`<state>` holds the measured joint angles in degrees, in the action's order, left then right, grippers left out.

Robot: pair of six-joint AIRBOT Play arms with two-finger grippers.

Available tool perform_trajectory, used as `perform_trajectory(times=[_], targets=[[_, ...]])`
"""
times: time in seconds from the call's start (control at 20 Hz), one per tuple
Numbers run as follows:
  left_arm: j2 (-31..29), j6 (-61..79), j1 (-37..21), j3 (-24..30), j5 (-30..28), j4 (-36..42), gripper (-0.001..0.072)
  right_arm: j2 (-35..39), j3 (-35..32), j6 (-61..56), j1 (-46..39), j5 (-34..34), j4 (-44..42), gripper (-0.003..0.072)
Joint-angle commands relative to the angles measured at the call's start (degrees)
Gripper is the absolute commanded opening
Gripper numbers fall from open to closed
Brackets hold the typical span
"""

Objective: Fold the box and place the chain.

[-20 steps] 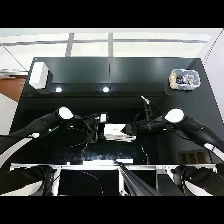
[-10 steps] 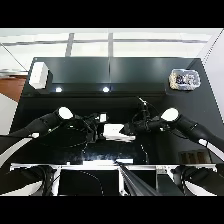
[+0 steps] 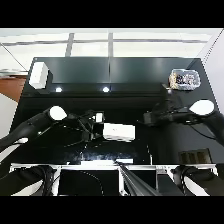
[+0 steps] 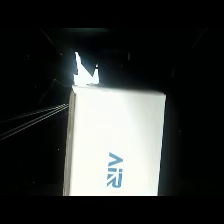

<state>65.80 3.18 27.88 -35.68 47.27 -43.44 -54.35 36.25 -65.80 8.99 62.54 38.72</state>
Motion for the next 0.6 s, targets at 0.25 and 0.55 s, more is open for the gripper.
perform_trajectory(times=[0.25,0.55], targets=[[-2.5,-10.5,3.0,-7.0,2.5,-4.1,0.0720,3.3,0.2,0.0,-11.8,0.2,2.5,0.0030],[8.0,-15.4,11.5,-13.0,0.0,-2.1,0.0720,3.3,0.2,0.0,-11.8,0.2,3.2,0.0030]])
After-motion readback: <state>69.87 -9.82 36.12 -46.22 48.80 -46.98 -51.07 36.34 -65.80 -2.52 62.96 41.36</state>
